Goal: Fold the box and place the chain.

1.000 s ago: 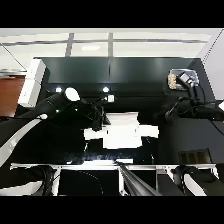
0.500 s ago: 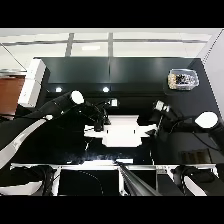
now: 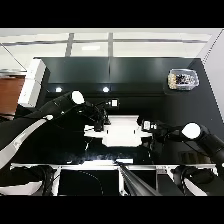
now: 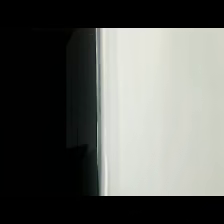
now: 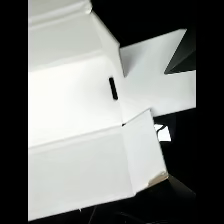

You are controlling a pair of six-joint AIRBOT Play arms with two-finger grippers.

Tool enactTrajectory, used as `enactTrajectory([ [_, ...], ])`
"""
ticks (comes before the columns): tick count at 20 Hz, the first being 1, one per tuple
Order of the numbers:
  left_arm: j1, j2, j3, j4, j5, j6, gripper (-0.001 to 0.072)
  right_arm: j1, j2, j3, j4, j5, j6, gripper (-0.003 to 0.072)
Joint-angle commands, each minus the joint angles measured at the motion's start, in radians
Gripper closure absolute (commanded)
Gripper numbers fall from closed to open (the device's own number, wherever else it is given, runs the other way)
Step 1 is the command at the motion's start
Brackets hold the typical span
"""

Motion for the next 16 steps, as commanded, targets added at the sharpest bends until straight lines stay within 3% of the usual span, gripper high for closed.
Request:
enactTrajectory([
  [1,0.000,-0.004,0.001,0.001,0.001,0.000,0.0683,0.073,-0.032,-0.005,-0.005,-0.011,-0.006,-0.0030],
  [8,0.000,-0.004,0.001,0.000,0.001,0.000,0.0682,0.167,-0.036,-0.005,0.069,-0.165,-0.005,-0.0030],
  [16,0.000,-0.004,0.001,0.000,0.001,0.000,0.0683,0.166,-0.026,0.035,0.103,-0.229,0.020,-0.0030],
])
